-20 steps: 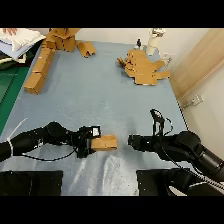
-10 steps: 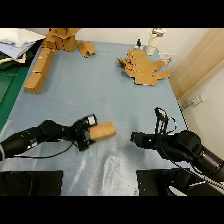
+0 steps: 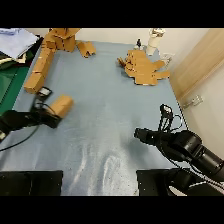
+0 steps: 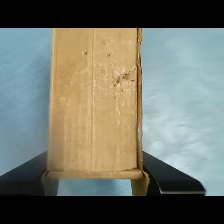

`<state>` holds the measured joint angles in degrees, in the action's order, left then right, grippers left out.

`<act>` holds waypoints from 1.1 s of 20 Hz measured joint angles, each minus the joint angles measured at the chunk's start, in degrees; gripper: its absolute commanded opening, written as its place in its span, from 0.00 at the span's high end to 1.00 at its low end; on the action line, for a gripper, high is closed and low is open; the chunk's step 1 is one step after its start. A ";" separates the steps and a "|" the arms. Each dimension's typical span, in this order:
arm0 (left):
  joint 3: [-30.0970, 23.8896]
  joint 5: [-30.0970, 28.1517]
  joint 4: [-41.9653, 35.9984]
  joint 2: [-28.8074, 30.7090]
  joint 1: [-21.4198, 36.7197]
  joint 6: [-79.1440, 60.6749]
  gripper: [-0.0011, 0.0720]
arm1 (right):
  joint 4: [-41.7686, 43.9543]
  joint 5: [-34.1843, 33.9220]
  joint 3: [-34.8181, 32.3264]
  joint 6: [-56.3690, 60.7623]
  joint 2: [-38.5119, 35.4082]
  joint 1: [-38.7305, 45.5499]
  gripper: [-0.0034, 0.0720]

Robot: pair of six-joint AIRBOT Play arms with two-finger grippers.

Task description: Fold the box.

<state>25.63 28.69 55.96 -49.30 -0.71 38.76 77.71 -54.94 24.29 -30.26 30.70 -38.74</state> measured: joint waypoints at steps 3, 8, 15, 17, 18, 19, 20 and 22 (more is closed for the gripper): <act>0.20 3.76 3.87 1.95 10.99 3.26 0.29 | -1.51 -0.02 0.00 0.20 0.00 0.00 0.95; 0.70 5.35 7.50 2.56 22.56 5.01 0.29 | -2.60 -0.04 0.00 0.24 0.00 0.00 0.95; 4.48 1.40 8.28 -3.72 25.66 5.38 0.29 | -2.99 -0.04 0.00 0.28 0.00 0.00 0.95; 6.49 0.79 7.82 -6.71 25.88 5.40 0.29 | -3.06 -0.04 0.00 0.28 0.02 0.00 0.95; 7.45 0.76 7.34 -8.22 25.92 5.40 0.29 | -3.19 -0.04 0.00 0.39 0.02 0.00 0.95; 8.46 0.61 6.67 -9.84 25.92 5.40 0.29 | -3.28 -0.04 0.00 0.48 0.02 0.00 0.95; 9.35 0.52 6.12 -11.26 25.92 5.40 0.29 | -3.45 -0.04 0.00 0.55 0.02 0.00 0.95; 11.06 0.28 5.22 -13.88 25.46 5.40 0.29 | -3.69 -0.02 0.00 0.72 0.02 0.00 0.95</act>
